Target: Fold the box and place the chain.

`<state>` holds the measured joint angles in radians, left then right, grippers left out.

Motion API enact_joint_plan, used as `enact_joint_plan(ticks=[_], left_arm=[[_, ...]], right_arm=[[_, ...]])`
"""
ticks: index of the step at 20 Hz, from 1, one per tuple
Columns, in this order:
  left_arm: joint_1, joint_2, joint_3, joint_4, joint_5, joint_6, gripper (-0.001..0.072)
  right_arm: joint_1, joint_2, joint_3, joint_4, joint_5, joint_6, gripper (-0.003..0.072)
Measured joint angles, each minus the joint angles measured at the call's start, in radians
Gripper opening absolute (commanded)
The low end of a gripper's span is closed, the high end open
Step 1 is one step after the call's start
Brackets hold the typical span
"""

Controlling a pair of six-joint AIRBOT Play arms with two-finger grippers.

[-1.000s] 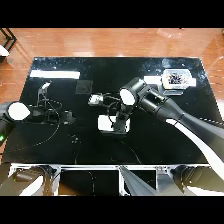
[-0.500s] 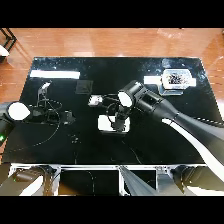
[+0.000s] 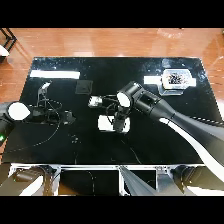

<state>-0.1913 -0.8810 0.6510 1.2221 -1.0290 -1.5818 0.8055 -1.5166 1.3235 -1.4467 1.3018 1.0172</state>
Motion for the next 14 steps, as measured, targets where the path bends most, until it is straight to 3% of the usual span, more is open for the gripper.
enact_joint_plan(ticks=[14], left_arm=[[0.000,0.000,0.000,0.000,0.000,0.000,0.0638]], right_arm=[[-0.001,0.011,0.018,-0.002,0.049,0.000,0.0239]])
